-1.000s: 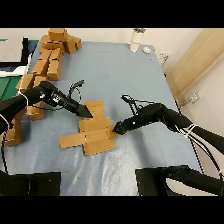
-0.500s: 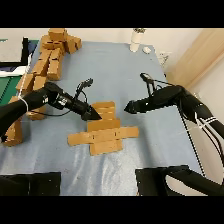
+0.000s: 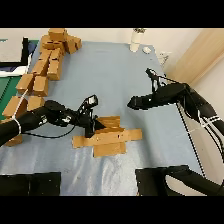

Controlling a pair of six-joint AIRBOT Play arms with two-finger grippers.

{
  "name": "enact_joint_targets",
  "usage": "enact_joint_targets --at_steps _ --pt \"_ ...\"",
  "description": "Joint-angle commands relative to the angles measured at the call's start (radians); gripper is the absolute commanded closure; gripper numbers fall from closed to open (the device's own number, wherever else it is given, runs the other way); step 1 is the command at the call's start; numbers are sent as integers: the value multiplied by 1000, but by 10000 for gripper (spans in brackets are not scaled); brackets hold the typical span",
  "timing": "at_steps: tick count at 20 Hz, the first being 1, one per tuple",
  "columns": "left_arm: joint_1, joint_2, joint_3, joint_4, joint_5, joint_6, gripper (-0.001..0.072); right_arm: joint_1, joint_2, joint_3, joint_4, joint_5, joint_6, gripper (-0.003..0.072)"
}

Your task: Fold the box.

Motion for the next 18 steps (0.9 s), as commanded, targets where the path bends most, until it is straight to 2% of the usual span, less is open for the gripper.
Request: enact_joint_targets --at_steps 1,14,15,17,18 --pt "-20 0 -25 -13 28 73 702 -1 -9 1 13 10 9 315" --pt "-19 -12 -28 10 26 77 700 -1 -23 0 15 10 9 318" --pt "-19 -12 -28 10 25 74 700 -1 -29 0 15 6 9 403" --pt "-19 -12 -28 9 25 75 700 -1 -40 0 8 -12 28 681" --pt "-20 -12 -28 6 25 75 700 -1 -41 1 -10 -33 97 683"
